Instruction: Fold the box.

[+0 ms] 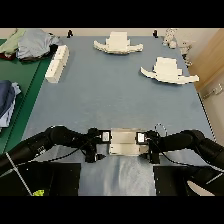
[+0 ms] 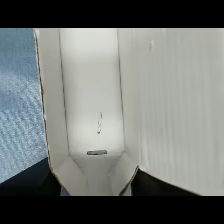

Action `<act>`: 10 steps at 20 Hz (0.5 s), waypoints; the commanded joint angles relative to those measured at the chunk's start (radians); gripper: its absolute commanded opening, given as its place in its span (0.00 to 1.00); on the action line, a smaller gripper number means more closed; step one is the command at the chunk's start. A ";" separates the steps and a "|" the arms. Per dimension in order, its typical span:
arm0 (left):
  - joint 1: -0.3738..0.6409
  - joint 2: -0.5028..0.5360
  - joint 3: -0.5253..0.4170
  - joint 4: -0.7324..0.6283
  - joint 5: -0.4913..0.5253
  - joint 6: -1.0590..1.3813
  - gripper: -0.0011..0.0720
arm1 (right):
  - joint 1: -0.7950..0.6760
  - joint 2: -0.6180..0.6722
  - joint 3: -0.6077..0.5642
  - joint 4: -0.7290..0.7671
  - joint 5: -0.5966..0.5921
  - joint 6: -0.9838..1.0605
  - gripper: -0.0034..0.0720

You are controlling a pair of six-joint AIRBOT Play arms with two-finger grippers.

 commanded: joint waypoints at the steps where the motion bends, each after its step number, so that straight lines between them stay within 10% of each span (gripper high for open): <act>1: -0.027 -0.053 -0.031 -0.181 0.118 0.211 0.96 | 0.001 0.000 0.000 0.000 0.000 0.000 0.76; 10: -0.040 -0.148 -0.027 -0.209 0.169 0.240 0.96 | 0.001 0.000 0.000 0.000 0.000 0.000 0.76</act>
